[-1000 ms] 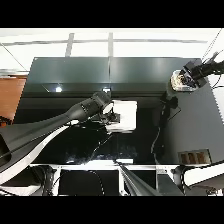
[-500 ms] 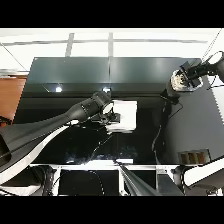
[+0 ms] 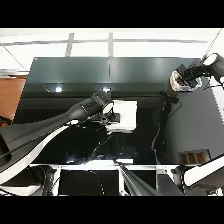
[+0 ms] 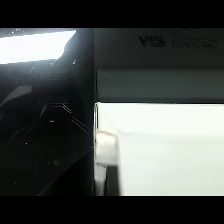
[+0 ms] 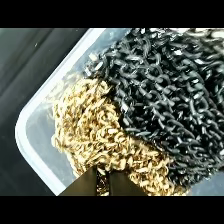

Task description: Fold the box and place the chain.

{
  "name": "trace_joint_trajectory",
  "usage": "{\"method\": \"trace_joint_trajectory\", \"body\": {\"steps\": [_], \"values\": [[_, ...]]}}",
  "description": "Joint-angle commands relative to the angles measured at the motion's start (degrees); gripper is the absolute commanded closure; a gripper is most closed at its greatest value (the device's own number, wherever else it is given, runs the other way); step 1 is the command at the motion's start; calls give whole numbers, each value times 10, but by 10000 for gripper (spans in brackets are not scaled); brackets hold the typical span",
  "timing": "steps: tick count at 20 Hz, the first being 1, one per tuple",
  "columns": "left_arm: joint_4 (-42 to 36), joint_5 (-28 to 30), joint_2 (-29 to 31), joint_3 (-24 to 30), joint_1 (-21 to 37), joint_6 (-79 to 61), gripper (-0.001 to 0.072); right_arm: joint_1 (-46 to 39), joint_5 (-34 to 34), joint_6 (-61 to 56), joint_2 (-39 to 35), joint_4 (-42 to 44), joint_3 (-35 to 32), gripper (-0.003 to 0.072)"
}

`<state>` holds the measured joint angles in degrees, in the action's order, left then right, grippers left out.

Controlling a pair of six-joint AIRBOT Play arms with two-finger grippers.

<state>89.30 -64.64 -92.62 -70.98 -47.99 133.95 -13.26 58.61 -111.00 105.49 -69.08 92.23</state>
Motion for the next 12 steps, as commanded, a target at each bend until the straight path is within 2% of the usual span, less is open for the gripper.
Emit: {"method": "trace_joint_trajectory", "body": {"steps": [1, 7, 9, 12], "values": [[0, -2, 0, 0, 0, 0, 677, 0, -1, 75, -28, -4, 2, 662], [0, -2, 0, 0, 0, 0, 677, -10, -14, 193, -158, -32, 2, 663], [0, -2, 0, 0, 0, 0, 677, -11, 5, 214, -167, -33, 2, 662], [0, -2, 0, 0, 0, 0, 677, -10, 46, 219, -129, -47, -3, 662]]}}
